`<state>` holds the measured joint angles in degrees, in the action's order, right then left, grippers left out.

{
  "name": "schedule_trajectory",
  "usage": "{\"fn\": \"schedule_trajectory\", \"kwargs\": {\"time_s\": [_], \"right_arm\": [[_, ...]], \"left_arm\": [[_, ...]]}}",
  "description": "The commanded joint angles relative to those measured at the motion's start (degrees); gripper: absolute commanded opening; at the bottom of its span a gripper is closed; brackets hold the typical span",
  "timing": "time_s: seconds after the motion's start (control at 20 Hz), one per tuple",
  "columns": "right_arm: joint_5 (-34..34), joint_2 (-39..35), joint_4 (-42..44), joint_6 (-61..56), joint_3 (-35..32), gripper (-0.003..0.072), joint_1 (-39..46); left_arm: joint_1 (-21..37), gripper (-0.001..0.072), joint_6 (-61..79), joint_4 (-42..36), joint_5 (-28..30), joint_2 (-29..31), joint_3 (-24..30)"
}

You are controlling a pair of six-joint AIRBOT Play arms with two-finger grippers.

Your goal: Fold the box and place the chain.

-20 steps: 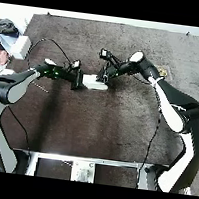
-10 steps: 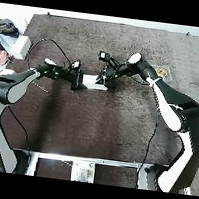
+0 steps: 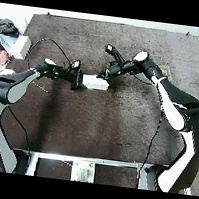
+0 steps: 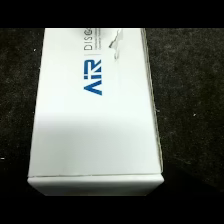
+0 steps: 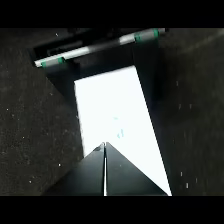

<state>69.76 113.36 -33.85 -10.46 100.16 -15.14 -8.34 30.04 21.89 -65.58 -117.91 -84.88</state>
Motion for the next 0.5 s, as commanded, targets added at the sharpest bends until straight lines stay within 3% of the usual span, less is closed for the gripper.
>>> {"fn": "schedule_trajectory", "kwargs": {"time_s": [0.0, 0.45], "right_arm": [[0.15, 2.38, -1.16, -6.03, 0.0, 0.0012, 1.31], [3.13, 3.02, -2.47, -7.85, 0.07, 0.0012, 2.12]], "left_arm": [[-0.02, 0.0326, -0.02, -0.02, 0.02, -0.02, 0.02], [-0.02, 0.0326, -0.02, -0.02, 0.02, -0.02, 0.02]]}}
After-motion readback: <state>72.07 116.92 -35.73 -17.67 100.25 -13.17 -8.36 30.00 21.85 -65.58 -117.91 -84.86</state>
